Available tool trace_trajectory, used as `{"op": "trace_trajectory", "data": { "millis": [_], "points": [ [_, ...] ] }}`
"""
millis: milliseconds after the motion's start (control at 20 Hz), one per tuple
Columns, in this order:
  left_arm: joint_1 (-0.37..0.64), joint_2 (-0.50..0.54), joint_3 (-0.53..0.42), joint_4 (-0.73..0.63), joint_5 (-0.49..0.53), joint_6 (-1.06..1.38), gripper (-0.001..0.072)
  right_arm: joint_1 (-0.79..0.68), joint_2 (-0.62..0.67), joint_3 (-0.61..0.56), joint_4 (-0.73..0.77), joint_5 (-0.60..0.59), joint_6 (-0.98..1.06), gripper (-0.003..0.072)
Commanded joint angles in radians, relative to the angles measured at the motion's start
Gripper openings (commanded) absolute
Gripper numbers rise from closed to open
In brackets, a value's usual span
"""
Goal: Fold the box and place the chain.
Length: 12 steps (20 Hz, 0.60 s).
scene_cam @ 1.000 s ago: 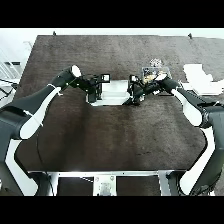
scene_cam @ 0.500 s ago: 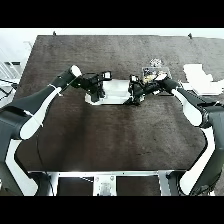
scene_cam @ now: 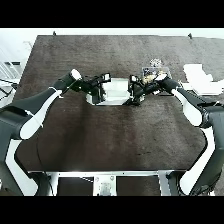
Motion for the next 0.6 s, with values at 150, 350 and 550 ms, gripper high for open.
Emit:
{"op": "trace_trajectory", "data": {
  "millis": [150, 350, 550],
  "points": [
    [0.0, -0.001, -0.004, -0.024, 0.006, 0.005, 0.0695, 0.0, 0.0, 0.0, 0.002, 0.0, 0.001, 0.0584],
    [0.0, -0.001, -0.004, -0.026, 0.006, 0.005, 0.0694, 0.0, 0.0, 0.0, 0.002, 0.0, 0.001, 0.0584],
    [0.0, -0.001, -0.004, -0.024, -0.001, 0.004, 0.0591, 0.0, 0.0, 0.0, 0.002, 0.0, 0.001, 0.0584]
  ]
}}
